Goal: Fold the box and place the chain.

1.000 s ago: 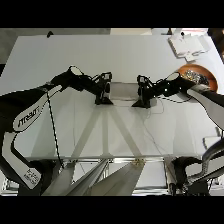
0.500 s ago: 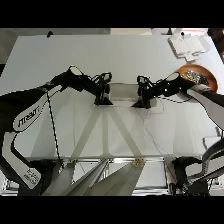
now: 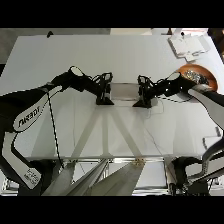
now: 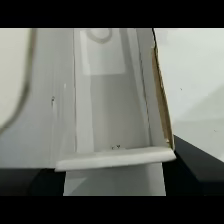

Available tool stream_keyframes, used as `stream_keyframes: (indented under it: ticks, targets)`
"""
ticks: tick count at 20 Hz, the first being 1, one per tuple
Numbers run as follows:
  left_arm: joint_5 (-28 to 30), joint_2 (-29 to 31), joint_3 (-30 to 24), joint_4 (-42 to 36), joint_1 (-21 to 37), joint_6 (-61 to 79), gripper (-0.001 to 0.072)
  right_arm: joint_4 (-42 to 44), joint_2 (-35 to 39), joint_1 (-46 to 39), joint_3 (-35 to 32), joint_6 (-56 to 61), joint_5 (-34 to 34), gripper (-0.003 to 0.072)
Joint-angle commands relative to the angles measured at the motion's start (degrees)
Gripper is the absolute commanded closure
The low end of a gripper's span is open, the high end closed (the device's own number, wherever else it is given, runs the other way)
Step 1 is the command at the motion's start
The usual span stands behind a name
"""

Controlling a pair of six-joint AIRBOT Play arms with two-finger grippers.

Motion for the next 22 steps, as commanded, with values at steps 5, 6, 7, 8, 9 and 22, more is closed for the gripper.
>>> stream_keyframes:
  ticks: [5, 6, 7, 8, 9, 22]
  targets:
    - [0.9, 0.0, 0.0, 0.2, 0.1, -0.1, 0.0241, -7.3, 3.3, -4.3, 0.1, 0.0, 1.0, -0.0016]
    - [0.9, 0.0, 0.0, 0.2, 0.1, -0.1, 0.0242, -7.9, 3.4, -4.6, 0.1, 0.0, 1.0, -0.0008]
    - [0.9, 0.0, 0.0, 0.2, 0.1, -0.1, 0.0242, -7.9, 3.6, -4.6, 0.1, 0.2, 1.0, 0.0021]
    - [0.9, 0.0, 0.0, 0.2, 0.1, -0.1, 0.0242, -7.3, 3.9, -4.4, 0.1, 0.5, 1.2, 0.0109]
    - [0.9, 0.0, 0.0, 0.2, 0.1, -0.1, 0.0242, -6.2, 4.1, -4.2, 0.1, 0.5, 1.7, 0.0295]
    - [0.9, 0.0, 0.0, 0.2, 0.1, -0.1, 0.0248, -3.0, 12.1, -3.9, 0.1, 0.0, 4.8, 0.0677]
